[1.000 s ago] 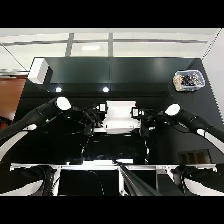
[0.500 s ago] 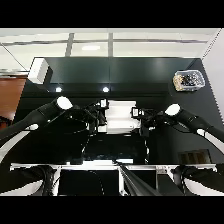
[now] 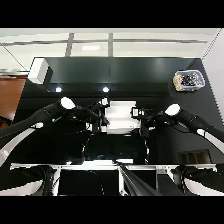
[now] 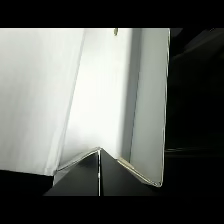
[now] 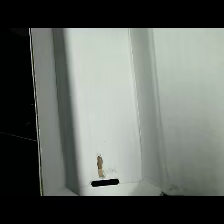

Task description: Fold the box and place the chain.

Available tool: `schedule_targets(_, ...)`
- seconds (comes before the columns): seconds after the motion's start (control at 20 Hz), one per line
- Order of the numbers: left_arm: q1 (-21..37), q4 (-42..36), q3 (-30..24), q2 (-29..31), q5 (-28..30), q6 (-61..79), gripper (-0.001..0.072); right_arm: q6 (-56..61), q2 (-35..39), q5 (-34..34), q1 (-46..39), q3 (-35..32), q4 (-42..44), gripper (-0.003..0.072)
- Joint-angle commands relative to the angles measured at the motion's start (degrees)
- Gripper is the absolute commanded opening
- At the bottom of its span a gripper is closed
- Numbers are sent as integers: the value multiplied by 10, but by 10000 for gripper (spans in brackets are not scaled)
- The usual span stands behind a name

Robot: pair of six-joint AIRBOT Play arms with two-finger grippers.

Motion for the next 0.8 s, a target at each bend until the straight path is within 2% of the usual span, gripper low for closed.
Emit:
schedule_targets(0.0,-1,-4,0,-4,8,-1,305,0,0,0,1,0,0,189)
schedule_targets(0.05,0,-3,0,-4,21,-18,356,0,0,0,1,0,0,190)
schedule_targets(0.15,0,0,3,-4,32,-48,335,0,0,0,1,0,0,190)
schedule_targets(0.2,0,0,3,-4,24,-47,183,0,0,0,1,0,0,189)
schedule_targets(0.25,-1,0,3,-4,17,-46,137,0,0,0,1,0,0,189)
schedule_targets(0.3,-3,0,3,-4,14,-45,236,0,0,0,1,0,0,190)
schedule_targets(0.35,-5,4,3,-4,16,-45,370,0,0,0,1,0,0,190)
schedule_targets(0.4,-8,14,4,-3,14,-45,283,0,0,0,1,0,0,190)
schedule_targets(0.45,-8,39,9,-1,5,-45,22,0,0,0,1,0,0,189)
schedule_targets(0.6,0,146,23,25,-18,-154,22,0,0,1,1,0,0,190)
schedule_targets(0.75,7,345,25,103,13,-350,21,0,0,3,1,0,-2,189)
